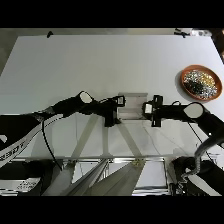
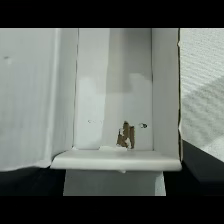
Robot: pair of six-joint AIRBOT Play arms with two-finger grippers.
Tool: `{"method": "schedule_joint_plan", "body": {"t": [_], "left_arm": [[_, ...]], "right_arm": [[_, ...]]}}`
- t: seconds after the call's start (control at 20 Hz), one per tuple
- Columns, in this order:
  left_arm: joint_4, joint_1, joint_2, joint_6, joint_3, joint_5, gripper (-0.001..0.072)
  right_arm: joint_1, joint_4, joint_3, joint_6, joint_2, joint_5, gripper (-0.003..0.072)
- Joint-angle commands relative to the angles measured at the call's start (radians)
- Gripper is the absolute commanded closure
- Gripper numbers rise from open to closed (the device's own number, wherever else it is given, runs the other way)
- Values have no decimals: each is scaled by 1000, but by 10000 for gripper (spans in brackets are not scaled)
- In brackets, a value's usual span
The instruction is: Fold the box and place the chain.
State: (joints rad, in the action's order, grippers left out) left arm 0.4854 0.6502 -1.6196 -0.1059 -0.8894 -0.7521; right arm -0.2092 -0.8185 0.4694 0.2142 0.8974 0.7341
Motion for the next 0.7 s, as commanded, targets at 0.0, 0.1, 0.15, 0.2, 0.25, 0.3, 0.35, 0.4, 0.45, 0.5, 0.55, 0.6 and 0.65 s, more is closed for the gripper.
{"method": "schedule_joint_plan", "body": {"t": [0.0, 0.1, 0.15, 0.2, 0.25, 0.3, 0.35, 0.4, 0.45, 0.5, 0.55, 0.6, 0.65], "left_arm": [[1, 0, 1, -1, 0, 0, 437], [1, 0, 0, -1, 0, 0, 437], [1, 0, 0, -1, 0, 0, 437], [1, 0, 0, -1, 0, 0, 437], [1, 0, 0, -1, 0, 0, 437], [1, 0, 0, -1, 0, 0, 437], [1, 0, 0, -1, 0, 0, 437], [1, 0, 0, -1, 0, 0, 437], [1, 0, 0, -1, 0, 0, 437], [1, 0, 0, -1, 0, 0, 437], [1, 0, 1, -1, 0, 0, 437], [1, 0, 0, -1, 0, 0, 437], [1, 0, 0, -1, 0, 0, 437]], "right_arm": [[94, -67, 0, -141, -161, 161, 599], [185, -105, 0, -396, -236, 200, 677], [230, -140, 0, -571, -266, 189, 677], [270, -175, 0, -737, -285, 169, 677], [317, -224, 0, -927, -291, 163, 677], [362, -286, 0, -1109, -285, 184, 678], [397, -342, 0, -1239, -272, 223, 678], [432, -374, 0, -1321, -250, 270, 678], [462, -377, 0, -1361, -216, 310, 678], [475, -373, 0, -1382, -176, 320, 678], [475, -372, 0, -1396, -128, 315, 678], [475, -348, 0, -1396, -72, 311, 678], [473, -312, 0, -1395, -21, 311, 678]]}}
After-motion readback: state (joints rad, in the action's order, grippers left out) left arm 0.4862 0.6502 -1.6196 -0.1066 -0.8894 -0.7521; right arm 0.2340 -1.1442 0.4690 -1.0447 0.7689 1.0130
